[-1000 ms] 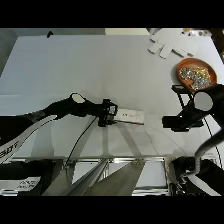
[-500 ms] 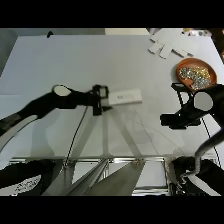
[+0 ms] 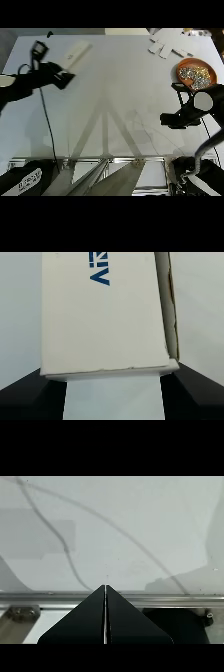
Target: Fold the box and place the chain.
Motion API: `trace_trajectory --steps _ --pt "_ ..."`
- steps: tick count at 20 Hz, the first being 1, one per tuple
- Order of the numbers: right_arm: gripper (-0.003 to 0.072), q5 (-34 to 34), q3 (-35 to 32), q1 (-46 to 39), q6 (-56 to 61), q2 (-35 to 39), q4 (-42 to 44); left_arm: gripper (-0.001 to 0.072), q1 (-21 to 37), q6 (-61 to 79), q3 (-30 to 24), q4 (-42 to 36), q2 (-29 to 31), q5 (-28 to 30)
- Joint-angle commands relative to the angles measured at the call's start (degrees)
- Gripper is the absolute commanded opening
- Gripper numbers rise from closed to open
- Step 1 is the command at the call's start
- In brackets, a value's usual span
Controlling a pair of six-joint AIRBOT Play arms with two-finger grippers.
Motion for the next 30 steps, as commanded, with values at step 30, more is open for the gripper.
trace_trajectory --steps 30 --pt "0.0013 -0.02 0.07 0.00 0.00 -0.02 0.02 0.0003 31.36 -56.26 -8.33 51.95 2.43 -19.82"
